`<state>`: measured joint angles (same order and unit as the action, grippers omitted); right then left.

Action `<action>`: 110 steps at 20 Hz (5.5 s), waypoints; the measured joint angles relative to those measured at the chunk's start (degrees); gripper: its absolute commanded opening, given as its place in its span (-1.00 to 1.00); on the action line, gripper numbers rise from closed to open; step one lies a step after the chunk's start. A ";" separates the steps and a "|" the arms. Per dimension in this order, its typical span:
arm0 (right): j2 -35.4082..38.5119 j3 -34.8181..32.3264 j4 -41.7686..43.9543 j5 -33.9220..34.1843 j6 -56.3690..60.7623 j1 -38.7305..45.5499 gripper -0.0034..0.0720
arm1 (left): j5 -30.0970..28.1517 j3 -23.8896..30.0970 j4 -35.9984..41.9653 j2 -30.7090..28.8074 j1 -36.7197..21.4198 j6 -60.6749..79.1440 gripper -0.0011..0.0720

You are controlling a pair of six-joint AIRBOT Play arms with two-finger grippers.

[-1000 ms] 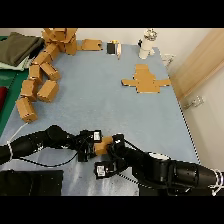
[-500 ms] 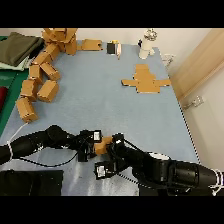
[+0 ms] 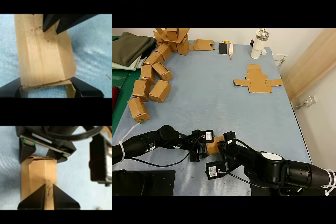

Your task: Fold the box.

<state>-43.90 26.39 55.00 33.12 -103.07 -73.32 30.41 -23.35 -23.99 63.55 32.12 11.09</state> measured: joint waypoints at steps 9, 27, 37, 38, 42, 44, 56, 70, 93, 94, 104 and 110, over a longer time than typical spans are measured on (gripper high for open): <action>-1.11 0.04 -3.34 -0.59 3.34 0.11 -0.69 | 0.00 0.00 0.00 0.00 -0.02 0.00 0.69; -1.77 0.04 4.79 0.02 4.13 -0.26 -0.69 | 0.13 0.00 -0.02 0.00 0.00 0.04 0.69; 5.16 0.04 16.83 7.34 5.40 -0.39 -0.91 | 0.09 0.00 -0.02 0.00 0.00 0.04 0.69; 6.49 0.02 19.34 9.44 7.39 -0.39 -0.91 | 0.07 0.00 -0.02 0.00 0.00 0.04 0.69; 10.97 -1.84 31.19 14.19 25.18 -0.07 -0.91 | 0.02 0.00 -0.02 0.00 0.00 0.04 0.69; 12.37 -4.13 34.16 12.48 38.91 0.83 -0.91 | 0.02 0.00 -0.02 0.00 0.00 0.04 0.69; 17.16 -9.07 38.18 -11.52 76.37 17.73 -0.91 | -0.02 0.00 -0.02 0.00 0.00 0.02 0.69; 6.88 -9.25 43.58 -15.63 78.60 16.13 -0.91 | 0.00 0.00 -0.02 0.00 0.00 0.02 0.69; 6.03 -10.95 43.34 -14.64 78.62 14.69 -0.91 | 0.00 0.00 -0.02 0.00 0.00 0.00 0.69; 6.03 -10.95 43.34 -14.56 78.62 14.69 -0.91 | 0.00 0.00 -0.02 0.00 0.00 0.00 0.71; 4.83 -10.95 43.41 -14.21 78.64 14.67 -0.91 | -0.07 0.00 0.00 0.00 0.00 -0.22 0.72; 4.70 -10.97 44.11 -15.06 78.64 14.62 -0.91 | -0.42 0.00 0.20 0.00 0.00 -0.63 0.72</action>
<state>-39.20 15.42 99.11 18.06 -24.43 -58.70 30.00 -23.35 -23.79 63.55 32.12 10.46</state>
